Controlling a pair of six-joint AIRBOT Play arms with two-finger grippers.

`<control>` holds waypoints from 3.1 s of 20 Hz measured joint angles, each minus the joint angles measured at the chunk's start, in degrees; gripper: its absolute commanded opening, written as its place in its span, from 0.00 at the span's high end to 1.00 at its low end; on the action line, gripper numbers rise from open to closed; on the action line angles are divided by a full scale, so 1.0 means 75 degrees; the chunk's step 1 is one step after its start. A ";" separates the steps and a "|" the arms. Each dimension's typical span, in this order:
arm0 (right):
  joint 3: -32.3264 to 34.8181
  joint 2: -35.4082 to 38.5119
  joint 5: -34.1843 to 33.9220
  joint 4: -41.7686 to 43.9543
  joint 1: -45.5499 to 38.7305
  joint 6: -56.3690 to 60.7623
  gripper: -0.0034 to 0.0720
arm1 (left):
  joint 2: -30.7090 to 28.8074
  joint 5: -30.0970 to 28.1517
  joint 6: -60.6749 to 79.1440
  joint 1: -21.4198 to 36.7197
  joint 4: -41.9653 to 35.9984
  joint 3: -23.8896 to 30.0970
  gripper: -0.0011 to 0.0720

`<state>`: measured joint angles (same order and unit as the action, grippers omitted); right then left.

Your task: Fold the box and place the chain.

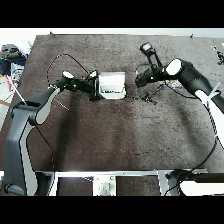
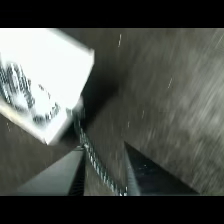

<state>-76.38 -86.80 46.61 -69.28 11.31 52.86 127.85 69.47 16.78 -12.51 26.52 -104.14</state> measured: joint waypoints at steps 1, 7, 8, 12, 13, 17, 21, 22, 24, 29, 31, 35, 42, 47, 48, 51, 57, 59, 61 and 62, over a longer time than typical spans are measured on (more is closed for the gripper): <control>0.0050 -0.0169 0.0178 0.0035 -0.0047 -0.0268 0.58 | 0.0000 0.0000 0.0000 0.0000 0.0003 0.0000 0.34; -0.0306 -0.1323 0.1099 0.0149 -0.0224 -0.1306 0.58 | 0.0000 0.0000 0.0000 -0.0003 0.0000 0.0000 0.34; -0.0420 -0.1504 0.1268 0.0149 -0.0277 -0.1390 0.58 | 0.0000 0.0000 0.0000 -0.0003 0.0003 0.0000 0.34; -0.0714 -0.1996 0.1757 0.0166 -0.0449 -0.1606 0.58 | -0.0003 0.0000 0.0000 0.0000 0.0000 0.0000 0.34; -0.0746 -0.2078 0.1778 0.0157 -0.0478 -0.1644 0.58 | 0.0000 -0.0003 0.0000 -0.0003 0.0000 0.0000 0.34; -0.0816 -0.2264 0.1766 -0.0020 -0.0533 -0.1722 0.78 | 0.0000 -0.0003 0.0000 0.0000 0.0000 0.0000 0.34; -0.0836 -0.2296 0.1620 -0.0149 -0.0539 -0.1757 0.94 | 0.0000 -0.0003 0.0003 0.0000 0.0003 0.0000 0.34; -0.0833 -0.2256 0.1612 -0.0163 -0.0539 -0.1766 0.94 | 0.0000 -0.0003 0.0000 0.0000 0.0000 0.0000 0.34; -0.0839 -0.2008 0.1612 -0.0189 -0.0530 -0.1775 0.94 | -0.0003 -0.0003 0.0003 0.0000 0.0000 0.0000 0.34; -0.1037 -0.0568 0.1635 0.0664 -0.0530 -0.1906 0.94 | 0.0000 -0.0003 0.0003 0.0000 0.0003 0.0000 0.34; -0.1166 0.0035 0.1626 0.0991 -0.0533 -0.1918 0.94 | -0.0003 -0.0003 0.0003 0.0000 0.0003 0.0000 0.34; -0.1585 0.0933 0.1157 0.1408 -0.0373 -0.1938 0.94 | 0.0000 0.0000 0.0003 0.0000 0.0000 0.0000 0.34; -0.2130 0.1180 0.0017 0.1574 0.0627 -0.1985 0.94 | 0.0000 -0.0003 0.0003 -0.0003 0.0003 0.0000 0.34; -0.2194 0.0460 -0.0370 0.1472 0.1183 -0.2084 0.94 | -0.0003 -0.0003 0.0000 0.0000 0.0000 0.0000 0.34; -0.2197 0.0268 -0.0323 0.1469 0.1224 -0.2034 0.94 | 0.0000 -0.0003 0.0003 -0.0003 0.0000 0.0000 0.34; -0.2200 -0.0335 0.0166 0.1448 0.1303 -0.1801 0.65 | 0.0000 0.0000 0.0000 0.0000 0.0003 0.0000 0.34; -0.2197 -0.0918 0.0877 0.0833 0.1067 -0.1443 0.54 | 0.0000 -0.0003 0.0000 -0.0003 0.0003 0.0000 0.34; -0.2192 -0.0982 0.1058 0.0644 0.0717 -0.1364 0.67 | -0.0003 -0.0003 0.0000 0.0000 0.0003 0.0000 0.34; -0.2180 -0.1087 0.1180 0.0522 0.0332 -0.1300 0.63 | -0.0003 -0.0003 0.0000 -0.0003 0.0003 0.0000 0.34; -0.2180 -0.1166 0.1204 0.0487 0.0154 -0.1303 0.63 | 0.0000 -0.0003 0.0000 -0.0003 0.0003 0.0000 0.34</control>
<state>-92.73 -95.55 55.64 -65.63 12.47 43.09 127.85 69.45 16.78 -12.53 26.55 -104.14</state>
